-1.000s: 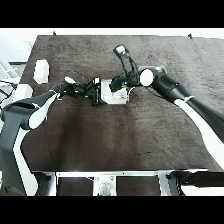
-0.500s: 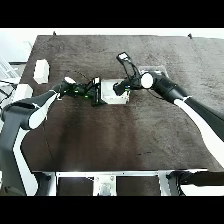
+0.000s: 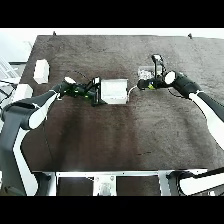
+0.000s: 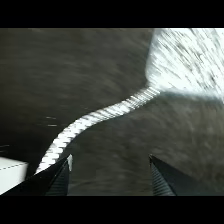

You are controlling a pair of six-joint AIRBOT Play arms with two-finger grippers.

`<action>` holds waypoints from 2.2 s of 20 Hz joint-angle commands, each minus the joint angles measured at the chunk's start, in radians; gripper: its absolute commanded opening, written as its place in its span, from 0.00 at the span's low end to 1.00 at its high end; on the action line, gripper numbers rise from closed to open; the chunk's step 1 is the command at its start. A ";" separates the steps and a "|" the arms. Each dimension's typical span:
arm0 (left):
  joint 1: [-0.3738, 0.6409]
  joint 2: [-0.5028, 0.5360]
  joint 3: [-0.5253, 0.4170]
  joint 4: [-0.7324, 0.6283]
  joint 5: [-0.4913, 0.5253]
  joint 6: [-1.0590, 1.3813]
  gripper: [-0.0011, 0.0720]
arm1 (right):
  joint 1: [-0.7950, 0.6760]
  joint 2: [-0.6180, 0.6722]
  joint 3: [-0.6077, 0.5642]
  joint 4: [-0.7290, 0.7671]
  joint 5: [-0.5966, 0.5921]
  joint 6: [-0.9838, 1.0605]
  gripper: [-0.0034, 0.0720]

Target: Fold the box and place the chain.

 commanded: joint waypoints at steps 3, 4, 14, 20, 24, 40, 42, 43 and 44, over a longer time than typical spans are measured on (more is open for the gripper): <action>0.001 -0.001 0.000 0.000 0.000 0.000 0.66 | -0.051 -0.132 0.058 0.212 -0.109 -0.074 0.78; 0.001 -0.001 0.000 0.000 0.000 0.001 0.66 | -0.051 -0.154 0.077 0.235 -0.109 -0.077 0.78; 0.001 -0.001 0.000 0.000 0.001 0.001 0.66 | -0.045 -0.244 0.134 0.504 -0.120 -0.275 0.06; 0.001 -0.001 0.000 0.000 0.000 0.000 0.66 | -0.012 -0.032 0.093 0.411 -0.093 -0.282 0.05; 0.001 -0.001 0.000 0.000 0.000 0.000 0.66 | 0.047 0.224 0.085 0.308 -0.091 -0.271 0.05; 0.001 -0.001 0.000 0.000 0.000 0.000 0.66 | 0.426 0.572 0.088 -0.225 -0.092 0.119 0.05; 0.001 -0.001 0.000 0.000 0.000 0.000 0.66 | 0.454 0.571 0.087 -0.225 -0.089 0.142 0.05; 0.001 -0.001 0.000 0.000 0.000 0.000 0.66 | 0.469 0.570 0.087 -0.225 -0.089 0.142 0.05; 0.001 -0.001 0.000 0.000 0.000 0.000 0.66 | 0.481 0.564 0.087 -0.227 -0.089 0.158 0.05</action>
